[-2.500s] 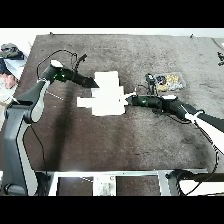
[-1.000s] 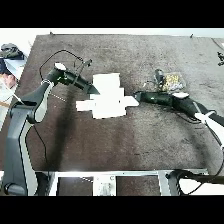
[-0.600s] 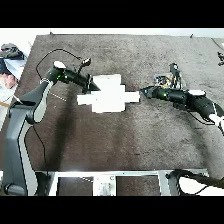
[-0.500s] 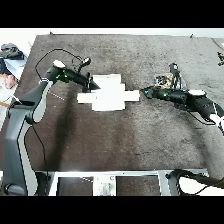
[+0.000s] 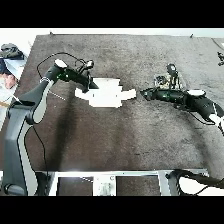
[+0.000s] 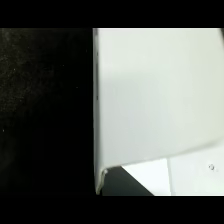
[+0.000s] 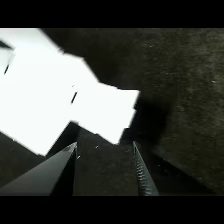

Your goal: Fold the box and place the chain.

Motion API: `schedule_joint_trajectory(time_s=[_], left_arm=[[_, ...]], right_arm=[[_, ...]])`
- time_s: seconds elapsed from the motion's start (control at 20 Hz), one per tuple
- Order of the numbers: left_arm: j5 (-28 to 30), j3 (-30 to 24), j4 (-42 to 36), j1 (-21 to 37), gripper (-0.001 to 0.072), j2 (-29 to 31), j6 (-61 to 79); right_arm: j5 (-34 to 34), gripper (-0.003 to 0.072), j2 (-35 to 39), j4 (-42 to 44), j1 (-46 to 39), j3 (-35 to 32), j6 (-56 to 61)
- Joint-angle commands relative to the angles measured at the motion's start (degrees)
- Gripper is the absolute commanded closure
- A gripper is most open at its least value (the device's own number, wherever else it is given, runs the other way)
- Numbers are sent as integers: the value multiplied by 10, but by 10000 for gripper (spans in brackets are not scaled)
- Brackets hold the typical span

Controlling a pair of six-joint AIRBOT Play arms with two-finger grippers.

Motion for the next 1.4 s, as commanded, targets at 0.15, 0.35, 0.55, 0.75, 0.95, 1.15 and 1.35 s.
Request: schedule_joint_trajectory(time_s=[0.15,0.35,0.55,0.75,0.95,1.15,1.35], left_arm=[[12,-7,6,0,700,-2,2],[14,-21,4,0,700,-2,2],[14,-21,14,0,700,-1,2],[12,-21,28,0,699,-1,1],[8,-21,28,0,698,-1,0],[9,-21,27,0,698,-1,0],[9,-21,27,0,698,-1,0]], right_arm=[[82,268,0,1,9,0,-148],[82,268,0,1,50,0,-213],[42,267,0,-11,99,0,-264],[-13,116,-18,-28,142,1,-321],[-50,116,-54,-44,180,10,-367],[-72,116,-99,-97,210,58,-357],[-85,93,-128,-151,226,90,-343]])
